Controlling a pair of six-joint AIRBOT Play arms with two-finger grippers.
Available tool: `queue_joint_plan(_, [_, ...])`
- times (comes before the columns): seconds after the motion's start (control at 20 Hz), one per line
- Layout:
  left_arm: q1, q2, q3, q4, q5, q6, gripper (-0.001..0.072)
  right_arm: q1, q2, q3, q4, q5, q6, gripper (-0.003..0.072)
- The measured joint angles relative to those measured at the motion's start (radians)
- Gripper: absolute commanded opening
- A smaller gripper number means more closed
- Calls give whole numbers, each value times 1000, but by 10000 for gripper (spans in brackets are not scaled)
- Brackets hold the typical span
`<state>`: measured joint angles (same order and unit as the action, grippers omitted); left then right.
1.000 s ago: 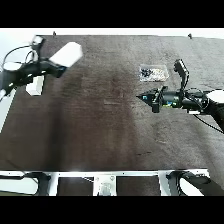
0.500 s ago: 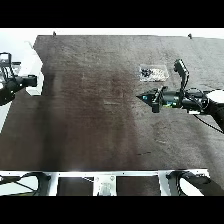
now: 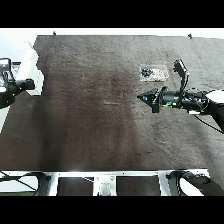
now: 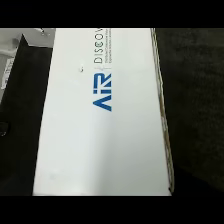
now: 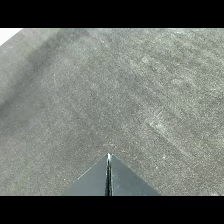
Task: Fold the box and place the chain.
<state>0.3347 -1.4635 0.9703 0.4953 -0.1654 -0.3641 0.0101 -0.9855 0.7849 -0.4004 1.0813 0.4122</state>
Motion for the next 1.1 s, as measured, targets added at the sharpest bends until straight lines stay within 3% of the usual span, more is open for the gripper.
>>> queue_joint_plan(0.75, [-1,-64,1,-6,17,48,23,0,0,-1,12,0,4,19])
queue_joint_plan(0.8, [-1,-65,1,-6,20,48,49,0,0,-1,14,0,4,19])
queue_joint_plan(0.85, [-1,-65,1,-6,23,49,317,0,0,-2,18,0,4,19])
queue_joint_plan(0.9, [-1,-66,1,-6,24,50,496,0,0,-2,21,0,5,19])
queue_joint_plan(1.1, [0,-66,1,-3,44,50,493,0,0,-1,24,1,6,19])
